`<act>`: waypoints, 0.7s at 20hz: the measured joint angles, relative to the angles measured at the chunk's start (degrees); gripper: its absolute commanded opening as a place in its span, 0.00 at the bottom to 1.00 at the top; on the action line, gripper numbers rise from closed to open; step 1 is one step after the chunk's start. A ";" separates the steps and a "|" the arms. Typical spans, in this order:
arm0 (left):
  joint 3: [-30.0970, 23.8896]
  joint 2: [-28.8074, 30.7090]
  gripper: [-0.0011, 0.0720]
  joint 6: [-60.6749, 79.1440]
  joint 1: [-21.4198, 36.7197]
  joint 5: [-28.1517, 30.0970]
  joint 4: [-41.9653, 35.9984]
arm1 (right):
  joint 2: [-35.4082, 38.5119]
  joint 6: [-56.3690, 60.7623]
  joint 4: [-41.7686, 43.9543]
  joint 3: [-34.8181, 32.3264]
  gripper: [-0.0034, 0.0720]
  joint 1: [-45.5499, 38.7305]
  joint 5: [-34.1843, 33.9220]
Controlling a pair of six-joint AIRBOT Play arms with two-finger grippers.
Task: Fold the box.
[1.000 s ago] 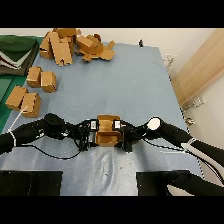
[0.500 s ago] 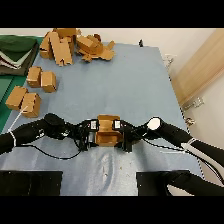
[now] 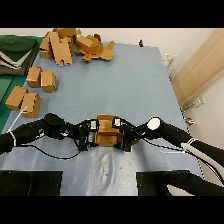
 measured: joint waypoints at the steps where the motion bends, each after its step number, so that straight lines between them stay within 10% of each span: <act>1: 0.00 0.00 0.64 0.00 0.00 -0.02 0.00 | 0.09 0.72 -0.20 0.00 0.97 0.00 0.00; 14: 0.00 0.00 0.64 -0.11 0.00 0.20 -0.04 | 8.28 16.09 -11.32 -0.04 0.97 0.00 1.05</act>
